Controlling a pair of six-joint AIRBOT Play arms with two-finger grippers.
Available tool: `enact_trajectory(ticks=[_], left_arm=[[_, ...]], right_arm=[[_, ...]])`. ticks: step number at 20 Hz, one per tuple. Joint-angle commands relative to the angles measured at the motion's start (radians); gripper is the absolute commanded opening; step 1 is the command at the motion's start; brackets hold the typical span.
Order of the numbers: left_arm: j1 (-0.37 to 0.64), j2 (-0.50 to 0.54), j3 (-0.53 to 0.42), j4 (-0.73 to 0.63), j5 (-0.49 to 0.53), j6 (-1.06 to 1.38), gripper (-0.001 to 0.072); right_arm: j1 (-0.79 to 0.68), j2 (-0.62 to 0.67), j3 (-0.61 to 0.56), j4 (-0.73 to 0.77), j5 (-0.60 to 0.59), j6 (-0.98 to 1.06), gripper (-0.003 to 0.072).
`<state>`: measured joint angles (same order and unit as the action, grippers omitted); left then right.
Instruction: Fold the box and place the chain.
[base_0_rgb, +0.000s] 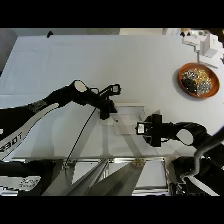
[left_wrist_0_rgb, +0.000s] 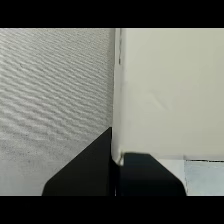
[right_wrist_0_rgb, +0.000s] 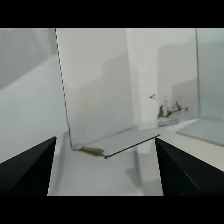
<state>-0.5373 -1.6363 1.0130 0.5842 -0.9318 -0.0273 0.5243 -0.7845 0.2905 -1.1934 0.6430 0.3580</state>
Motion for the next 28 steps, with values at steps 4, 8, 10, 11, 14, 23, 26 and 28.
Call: enact_trajectory(ticks=[4, 8, 10, 11, 14, 23, 26, 28], left_arm=[[0.0, 0.0, 0.0, 0.0, 0.0, 0.0, 0.001], [0.0, 0.0, 0.0, 0.0, 0.0, 0.0, 0.001], [0.0, 0.0, 0.0, 0.0, 0.0, 0.0, 0.001], [0.0, 0.0, 0.0, 0.0, 0.0, 0.0, 0.001], [0.0, 0.0, 0.0, 0.0, 0.0, 0.0, 0.001], [0.0, 0.0, 0.0, 0.0, 0.0, 0.0, 0.001], [0.0, 0.0, 0.0, 0.0, 0.0, 0.0, 0.001], [0.0, 0.0, 0.0, 0.0, 0.0, 0.0, 0.001]], right_arm=[[0.025, 0.003, -0.013, -0.008, -0.141, 0.007, 0.0693], [0.006, 0.003, 0.026, -0.004, -0.135, 0.007, 0.0693], [-0.037, 0.003, 0.042, -0.003, -0.135, 0.006, 0.0693], [-0.053, 0.003, 0.042, -0.001, -0.134, -0.002, 0.0693], [-0.08, 0.003, 0.042, 0.034, -0.129, -0.016, 0.0692], [-0.198, -0.022, 0.043, 0.296, -0.067, -0.267, 0.0692], [-0.241, -0.062, 0.043, 0.431, -0.026, -0.433, 0.0691], [-0.281, -0.091, 0.043, 0.473, -0.012, -0.478, 0.0691]])
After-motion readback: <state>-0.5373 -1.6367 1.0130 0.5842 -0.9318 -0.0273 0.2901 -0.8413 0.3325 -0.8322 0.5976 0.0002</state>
